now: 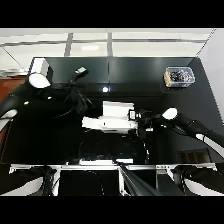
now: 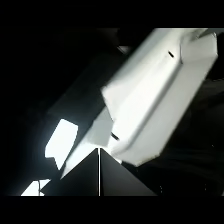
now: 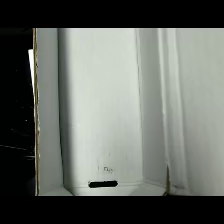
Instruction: Fold the box and place the chain.
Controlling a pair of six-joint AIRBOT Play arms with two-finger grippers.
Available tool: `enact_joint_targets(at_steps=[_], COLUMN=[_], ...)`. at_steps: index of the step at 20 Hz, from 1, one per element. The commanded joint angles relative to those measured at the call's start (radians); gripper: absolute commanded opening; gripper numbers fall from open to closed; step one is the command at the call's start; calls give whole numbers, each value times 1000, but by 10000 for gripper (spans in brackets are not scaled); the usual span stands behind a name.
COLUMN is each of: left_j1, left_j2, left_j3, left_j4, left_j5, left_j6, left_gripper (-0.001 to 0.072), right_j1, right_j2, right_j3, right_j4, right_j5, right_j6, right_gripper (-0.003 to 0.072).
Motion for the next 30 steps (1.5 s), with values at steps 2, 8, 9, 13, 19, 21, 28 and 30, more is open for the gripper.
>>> enact_joint_targets(at_steps=[2, 8, 9, 13, 19, 21, 28, 30], left_j1=[48, -72, -108, -180, -186, -186, -218, -224], left_j2=[156, 119, 101, 18, -42, -51, -76, -87], left_j3=[-227, -336, -330, -278, -235, -232, -232, -232], left_j4=[-14, -16, 8, 105, -92, -98, -169, -200], left_j5=[18, 311, 362, 407, 317, 298, 281, 289], left_j6=[218, 605, 650, 655, 719, 726, 726, 726], left_gripper=[33, 706, 705, 702, 693, 542, 231, 231], right_j1=[0, 1, 1, 1, 1, 1, 1, 1], right_j2=[-1, 0, 0, -1, -1, 0, 0, 0], right_j3=[0, 0, 0, 0, 0, 0, 0, 0], right_j4=[4, 3, 4, 4, 4, 4, 4, 4], right_j5=[-7, -7, -7, -7, -7, -7, -7, -7], right_j6=[5, 5, 5, 5, 5, 5, 5, 5], right_gripper=[490, 490, 490, 490, 490, 490, 490, 490])
